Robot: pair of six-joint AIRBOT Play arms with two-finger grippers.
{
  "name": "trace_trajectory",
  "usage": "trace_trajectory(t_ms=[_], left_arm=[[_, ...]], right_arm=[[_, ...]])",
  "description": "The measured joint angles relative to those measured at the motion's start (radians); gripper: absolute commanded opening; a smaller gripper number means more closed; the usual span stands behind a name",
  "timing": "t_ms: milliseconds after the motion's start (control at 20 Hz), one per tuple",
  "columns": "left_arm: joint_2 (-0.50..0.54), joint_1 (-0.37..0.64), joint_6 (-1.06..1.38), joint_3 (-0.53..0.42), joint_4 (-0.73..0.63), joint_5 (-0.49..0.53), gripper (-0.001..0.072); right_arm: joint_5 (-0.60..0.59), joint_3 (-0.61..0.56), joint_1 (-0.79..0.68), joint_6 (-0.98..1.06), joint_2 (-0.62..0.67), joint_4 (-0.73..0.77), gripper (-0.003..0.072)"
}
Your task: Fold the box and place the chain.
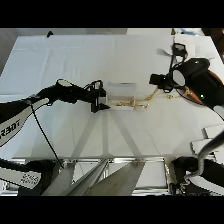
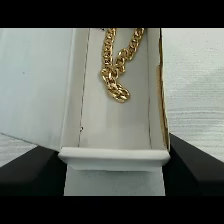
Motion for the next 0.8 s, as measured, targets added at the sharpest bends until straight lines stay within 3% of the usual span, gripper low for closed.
trace_trajectory(t_ms=[400,800], left_arm=[[0.000,0.000,0.000,0.000,0.000,0.000,0.0368],[0.000,0.000,0.000,0.000,0.000,0.000,0.0368]], right_arm=[[0.021,0.000,0.185,-0.192,0.020,0.081,0.0012],[-0.161,0.000,0.254,-0.404,0.021,0.245,0.0011]])
